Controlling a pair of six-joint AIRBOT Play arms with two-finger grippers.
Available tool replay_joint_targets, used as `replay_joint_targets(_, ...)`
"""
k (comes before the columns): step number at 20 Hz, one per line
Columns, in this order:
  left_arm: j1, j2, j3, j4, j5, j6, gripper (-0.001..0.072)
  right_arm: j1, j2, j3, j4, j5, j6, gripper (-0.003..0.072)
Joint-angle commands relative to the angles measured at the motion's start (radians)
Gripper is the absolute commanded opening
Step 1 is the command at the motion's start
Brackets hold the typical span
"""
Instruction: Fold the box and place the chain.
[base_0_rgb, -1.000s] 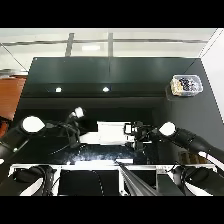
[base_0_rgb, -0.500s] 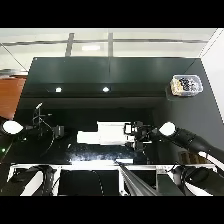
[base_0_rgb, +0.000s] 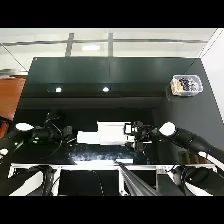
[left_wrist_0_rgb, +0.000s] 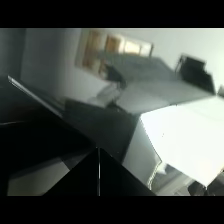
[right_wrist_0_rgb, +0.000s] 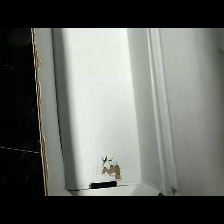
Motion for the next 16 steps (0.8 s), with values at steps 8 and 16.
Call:
replay_joint_targets(8,-0.176,-0.053,0.044,-0.047,0.034,0.08,0.0149,0.001,-0.001,0.0,0.0,0.0,0.0,0.0334)
replay_joint_targets(16,-0.197,-0.053,0.12,0.013,-0.087,0.065,0.0703,0.001,-0.001,0.0,0.0,0.0,0.0,0.0333)
